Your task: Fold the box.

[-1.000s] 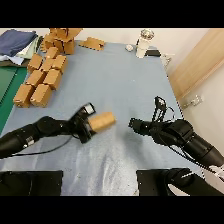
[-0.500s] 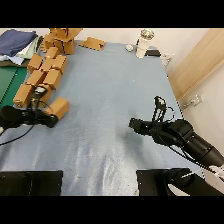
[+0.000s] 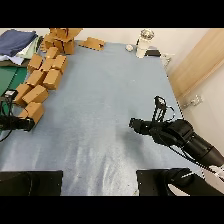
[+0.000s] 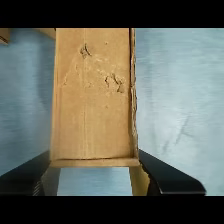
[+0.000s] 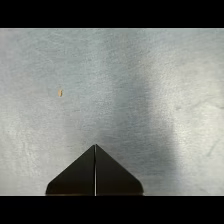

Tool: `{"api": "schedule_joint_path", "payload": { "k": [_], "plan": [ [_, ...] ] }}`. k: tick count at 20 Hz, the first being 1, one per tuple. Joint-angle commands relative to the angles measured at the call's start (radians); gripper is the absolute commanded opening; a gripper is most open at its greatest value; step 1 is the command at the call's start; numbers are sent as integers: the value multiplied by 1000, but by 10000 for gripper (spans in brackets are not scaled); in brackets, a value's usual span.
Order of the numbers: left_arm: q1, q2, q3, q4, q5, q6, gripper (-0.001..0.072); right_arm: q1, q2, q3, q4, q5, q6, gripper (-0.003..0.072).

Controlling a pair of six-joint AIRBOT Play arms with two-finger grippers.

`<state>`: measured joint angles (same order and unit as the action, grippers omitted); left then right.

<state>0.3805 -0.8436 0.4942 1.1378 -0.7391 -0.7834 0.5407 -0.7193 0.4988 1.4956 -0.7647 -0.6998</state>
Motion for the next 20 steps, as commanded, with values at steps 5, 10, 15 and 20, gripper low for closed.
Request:
{"api": "schedule_joint_path", "payload": {
  "k": [5, 10, 15, 20],
  "plan": [
    [45, -56, 1, 22, 42, -3, 518, 0, 0, 1, 0, 24, 0, 4],
    [43, -82, 1, 22, 32, -3, 625, 0, 0, 1, 1, 24, 0, 4],
    [45, -81, 2, 23, 4, -3, 667, 0, 0, 1, 1, 24, 0, 4],
    [45, -76, 70, 150, -195, -168, 693, 0, 0, 1, 4, 24, 0, 4]
  ]
}}
